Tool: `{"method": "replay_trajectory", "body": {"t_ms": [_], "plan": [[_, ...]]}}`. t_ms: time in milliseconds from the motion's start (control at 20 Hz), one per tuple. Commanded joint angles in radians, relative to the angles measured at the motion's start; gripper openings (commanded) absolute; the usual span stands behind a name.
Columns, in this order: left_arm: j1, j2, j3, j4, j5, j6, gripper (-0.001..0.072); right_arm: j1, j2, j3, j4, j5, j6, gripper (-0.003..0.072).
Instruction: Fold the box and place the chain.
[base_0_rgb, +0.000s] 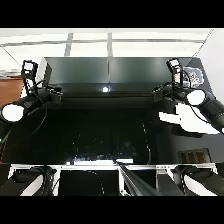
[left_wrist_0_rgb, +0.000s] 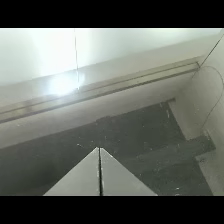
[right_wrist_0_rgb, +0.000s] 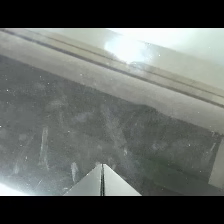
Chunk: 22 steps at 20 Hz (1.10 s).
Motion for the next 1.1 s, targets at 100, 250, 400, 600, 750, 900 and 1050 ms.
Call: {"method": "replay_trajectory", "body": {"t_ms": [100,250,400,600,750,900,1050], "plan": [[0.0,0.0,0.0,0.0,0.0,0.0,0.003,0.0,-0.001,0.001,0.0,0.0,0.0,0.0014],[0.0,0.0,0.0,0.0,0.0,0.0,0.003,0.0,-0.001,0.001,0.0,0.0,0.0,0.0015],[0.0,0.0,0.0,0.0,0.0,0.0,0.003,0.0,-0.001,0.001,0.0,0.0,0.0,0.0014],[-0.002,0.0,0.0,-0.002,0.013,0.0,0.0031,0.0,-0.001,0.001,0.018,-0.001,0.001,0.0015],[-0.002,-0.017,0.0,-0.002,0.056,0.0,0.0031,0.0,-0.001,0.001,0.179,0.001,0.002,0.0014],[-0.002,-0.066,0.0,-0.002,0.057,0.0,0.0265,0.0,-0.009,0.001,0.315,-0.054,0.005,0.0414],[0.008,-0.092,0.004,0.019,-0.019,-0.012,0.071,-0.04,-0.009,0.019,0.264,0.032,0.032,0.072]]}}
